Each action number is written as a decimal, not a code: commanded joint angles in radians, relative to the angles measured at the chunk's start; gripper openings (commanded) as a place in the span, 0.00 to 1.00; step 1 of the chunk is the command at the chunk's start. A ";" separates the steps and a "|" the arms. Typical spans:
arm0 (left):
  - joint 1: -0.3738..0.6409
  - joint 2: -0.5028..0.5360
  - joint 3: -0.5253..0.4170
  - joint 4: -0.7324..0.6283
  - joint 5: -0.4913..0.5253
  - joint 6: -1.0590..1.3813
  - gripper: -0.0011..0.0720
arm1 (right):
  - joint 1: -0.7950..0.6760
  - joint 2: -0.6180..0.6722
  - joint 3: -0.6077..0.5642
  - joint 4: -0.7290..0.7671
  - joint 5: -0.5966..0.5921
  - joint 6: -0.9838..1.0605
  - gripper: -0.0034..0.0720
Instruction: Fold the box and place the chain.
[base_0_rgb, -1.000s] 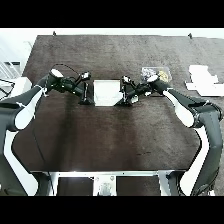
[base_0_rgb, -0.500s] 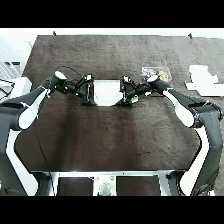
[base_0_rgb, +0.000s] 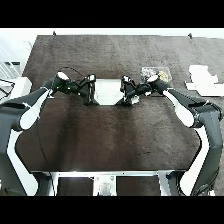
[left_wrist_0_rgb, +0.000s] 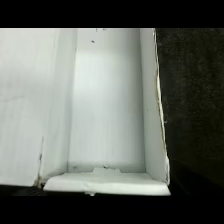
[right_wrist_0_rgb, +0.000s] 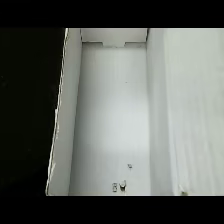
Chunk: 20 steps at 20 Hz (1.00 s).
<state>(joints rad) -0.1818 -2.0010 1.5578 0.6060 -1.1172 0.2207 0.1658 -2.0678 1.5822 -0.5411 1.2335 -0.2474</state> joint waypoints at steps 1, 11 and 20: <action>-0.001 -0.002 0.001 -0.002 0.008 0.034 1.00 | 0.001 0.000 0.001 0.000 0.002 0.000 0.76; -0.001 -0.027 0.001 -0.046 -0.016 0.077 1.00 | 0.001 0.000 0.001 0.000 0.002 0.000 0.76; -0.001 -0.027 0.001 -0.045 0.000 0.087 0.78 | 0.001 0.000 0.001 0.000 0.002 0.000 0.76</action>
<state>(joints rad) -0.1837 -2.0285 1.5578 0.5610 -1.1297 0.3058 0.1661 -2.0678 1.5826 -0.5419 1.2339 -0.2478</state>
